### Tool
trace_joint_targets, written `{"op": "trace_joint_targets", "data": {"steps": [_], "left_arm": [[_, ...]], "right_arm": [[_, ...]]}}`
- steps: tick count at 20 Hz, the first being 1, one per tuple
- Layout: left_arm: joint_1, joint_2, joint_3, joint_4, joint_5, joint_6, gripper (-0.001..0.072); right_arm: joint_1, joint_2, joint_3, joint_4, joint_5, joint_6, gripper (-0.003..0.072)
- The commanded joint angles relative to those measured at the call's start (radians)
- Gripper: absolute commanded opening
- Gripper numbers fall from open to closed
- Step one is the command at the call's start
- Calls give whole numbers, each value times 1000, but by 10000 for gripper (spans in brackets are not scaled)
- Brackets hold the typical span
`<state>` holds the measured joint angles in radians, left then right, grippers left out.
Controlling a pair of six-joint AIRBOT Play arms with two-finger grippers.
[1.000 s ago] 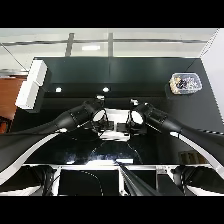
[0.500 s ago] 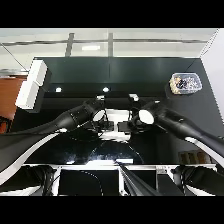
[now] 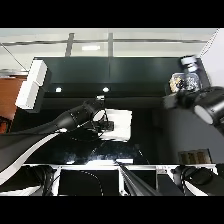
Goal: Fold the box and place the chain.
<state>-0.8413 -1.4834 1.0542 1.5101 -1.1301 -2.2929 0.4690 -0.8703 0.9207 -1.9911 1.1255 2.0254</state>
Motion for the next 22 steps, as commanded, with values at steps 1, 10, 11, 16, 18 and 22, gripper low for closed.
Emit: {"op": "trace_joint_targets", "data": {"steps": [1, 10, 11, 16, 18, 22], "left_arm": [[0, 0, 0, -3, 0, 0, 28], [0, 0, 0, -4, 2, 0, 28], [0, 0, 0, -4, 2, 0, 28], [1, 0, 0, -3, 3, 0, 28], [0, 0, 0, -3, 3, 0, 28], [0, 0, 0, -3, 3, 0, 28]], "right_arm": [[-237, 0, -31, -172, -275, 2, 329], [-695, -539, 321, 405, -357, 89, 720], [-711, -618, 417, 438, -252, 154, 720], [-731, -921, 802, 509, 20, 214, 720], [-731, -977, 853, 506, 46, 255, 720], [-740, -1022, 859, 460, 45, 325, 720]]}}
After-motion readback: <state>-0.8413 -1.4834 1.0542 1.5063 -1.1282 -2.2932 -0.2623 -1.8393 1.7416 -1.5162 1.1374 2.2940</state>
